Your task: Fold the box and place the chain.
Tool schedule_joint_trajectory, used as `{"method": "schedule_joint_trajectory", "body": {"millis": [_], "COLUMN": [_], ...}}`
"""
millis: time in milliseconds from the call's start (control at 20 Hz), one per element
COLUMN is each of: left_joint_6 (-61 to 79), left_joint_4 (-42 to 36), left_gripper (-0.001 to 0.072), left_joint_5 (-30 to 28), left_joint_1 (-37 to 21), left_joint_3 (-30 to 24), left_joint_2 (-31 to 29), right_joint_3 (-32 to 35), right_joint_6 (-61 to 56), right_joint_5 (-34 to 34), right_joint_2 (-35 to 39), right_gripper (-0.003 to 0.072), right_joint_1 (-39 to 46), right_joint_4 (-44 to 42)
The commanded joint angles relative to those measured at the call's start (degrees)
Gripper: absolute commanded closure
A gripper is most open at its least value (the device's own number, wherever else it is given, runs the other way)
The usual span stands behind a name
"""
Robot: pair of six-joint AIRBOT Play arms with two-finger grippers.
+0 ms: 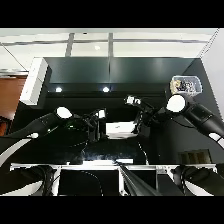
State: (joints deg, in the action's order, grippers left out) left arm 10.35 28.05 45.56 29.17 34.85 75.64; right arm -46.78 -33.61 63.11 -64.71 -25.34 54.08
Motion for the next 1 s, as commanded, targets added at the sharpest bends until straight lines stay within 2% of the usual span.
{"method": "schedule_joint_trajectory", "body": {"millis": [0, 100, 150, 200, 250, 400, 600, 750, 950], "left_joint_6": [0.09, 0.09, 0.09, 0.09, 0.09, 0.11, 0.11, 0.09, 0.09], "left_joint_4": [0.02, 0.02, 0.04, 0.02, 0.02, 0.02, 0.04, 0.04, 0.04], "left_gripper": [0.0311, 0.0310, 0.0310, 0.0310, 0.0310, 0.0310, 0.0310, 0.0310, 0.0310], "left_joint_5": [-0.02, -0.02, -0.02, -0.02, -0.02, 0.00, 0.00, -0.02, -0.02], "left_joint_1": [0.02, 0.02, 0.02, 0.02, 0.02, 0.02, 0.02, 0.02, 0.02], "left_joint_3": [-0.04, -0.04, -0.04, -0.04, -0.04, -0.04, -0.04, -0.04, -0.04], "left_joint_2": [0.00, 0.00, 0.00, 0.00, 0.00, 0.00, 0.00, 0.00, 0.00], "right_joint_3": [-0.48, -0.46, -0.26, 0.92, 2.69, 7.41, 7.58, 7.63, 7.65], "right_joint_6": [-4.55, -11.61, -15.52, -18.21, -18.38, -18.27, -19.32, -20.06, -21.14], "right_joint_5": [1.42, 3.78, 5.29, 5.22, 4.66, -0.98, -0.68, 0.33, -0.11], "right_joint_2": [2.10, 3.39, 3.43, 3.43, 3.41, 2.64, -2.40, -6.69, -11.06], "right_gripper": [0.0151, 0.0166, 0.0257, 0.0272, 0.0667, 0.0682, 0.0681, 0.0680, 0.0679], "right_joint_1": [2.36, 4.87, 6.51, 7.67, 8.46, 9.29, 9.05, 7.91, 7.37], "right_joint_4": [-0.74, -1.16, -2.45, -4.76, -8.52, -20.59, -34.27, -34.97, -30.71]}}
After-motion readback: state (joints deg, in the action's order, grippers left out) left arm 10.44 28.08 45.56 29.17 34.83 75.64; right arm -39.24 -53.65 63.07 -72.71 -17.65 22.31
